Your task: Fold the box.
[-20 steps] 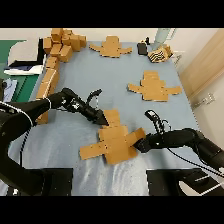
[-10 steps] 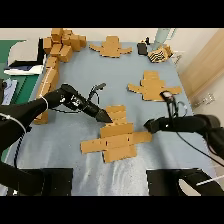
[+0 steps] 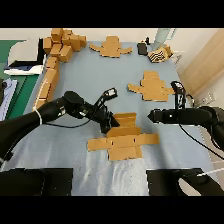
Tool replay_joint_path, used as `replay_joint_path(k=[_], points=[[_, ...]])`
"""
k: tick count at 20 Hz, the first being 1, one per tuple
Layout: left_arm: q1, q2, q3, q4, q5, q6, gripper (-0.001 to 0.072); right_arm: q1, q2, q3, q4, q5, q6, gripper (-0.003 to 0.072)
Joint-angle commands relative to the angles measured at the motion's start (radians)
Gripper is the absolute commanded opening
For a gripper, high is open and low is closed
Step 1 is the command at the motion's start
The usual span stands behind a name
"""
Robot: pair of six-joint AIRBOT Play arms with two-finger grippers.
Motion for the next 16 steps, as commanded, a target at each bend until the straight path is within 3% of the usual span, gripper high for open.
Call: replay_joint_path(k=[1, 16], points=[[-0.069, 0.044, -0.055, 0.021, 0.101, 0.139, 0.0011, 0.01, -0.016, -0.011, 0.035, 0.029, 0.019, 0.0285], [-0.074, 0.007, -0.103, 0.041, 0.11, 0.122, 0.0013, 0.011, -0.026, -0.014, 0.05, 0.053, 0.019, 0.0285]])
